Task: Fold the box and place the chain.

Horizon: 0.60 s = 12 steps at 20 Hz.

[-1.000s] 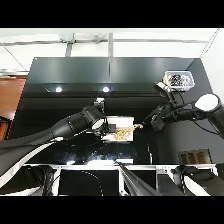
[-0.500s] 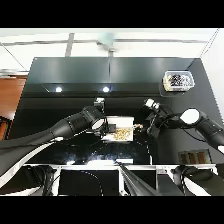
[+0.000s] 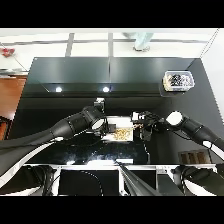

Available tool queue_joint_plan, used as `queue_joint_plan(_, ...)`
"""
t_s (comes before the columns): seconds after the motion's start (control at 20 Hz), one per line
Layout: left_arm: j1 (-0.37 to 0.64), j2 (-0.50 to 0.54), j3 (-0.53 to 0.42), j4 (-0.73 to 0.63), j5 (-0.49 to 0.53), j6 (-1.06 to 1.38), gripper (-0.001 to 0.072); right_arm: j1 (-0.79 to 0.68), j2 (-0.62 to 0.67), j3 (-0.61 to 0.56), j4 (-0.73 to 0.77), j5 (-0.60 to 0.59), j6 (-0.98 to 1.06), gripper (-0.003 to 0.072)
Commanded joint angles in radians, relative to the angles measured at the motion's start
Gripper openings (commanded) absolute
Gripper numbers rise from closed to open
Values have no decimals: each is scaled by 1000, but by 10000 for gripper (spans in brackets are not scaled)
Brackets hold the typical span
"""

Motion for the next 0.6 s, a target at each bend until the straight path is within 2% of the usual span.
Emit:
queue_joint_plan(0.0,0,-1,1,0,0,0,29,5,-13,-1,14,-31,-34,699)
queue_joint_plan(0.05,0,-1,1,0,0,0,29,5,-13,-1,14,-30,-32,663)
queue_joint_plan(0.1,0,-1,1,0,0,0,29,5,-13,-1,14,-31,-30,663)
queue_joint_plan(0.15,0,-1,1,0,0,0,29,5,-13,-1,14,-31,-29,598)
queue_joint_plan(0.2,0,-1,1,0,0,0,29,5,-13,-1,14,-31,-8,470)
queue_joint_plan(0.25,0,-1,1,0,0,0,29,5,-12,-1,14,-32,5,469)
queue_joint_plan(0.3,0,-1,1,0,0,0,29,5,-12,-1,14,-32,18,423)
queue_joint_plan(0.35,0,-1,1,0,0,0,29,5,-12,-1,13,-32,40,423)
queue_joint_plan(0.4,0,-1,1,0,0,0,29,3,-12,-1,12,-32,56,318)
queue_joint_plan(0.45,0,-1,1,0,0,0,29,2,-12,0,10,-29,86,67)
queue_joint_plan(0.5,0,-1,1,0,0,0,29,2,-12,0,6,-27,115,9)
queue_joint_plan(0.55,0,-1,1,0,0,0,29,2,-11,0,6,-23,145,9)
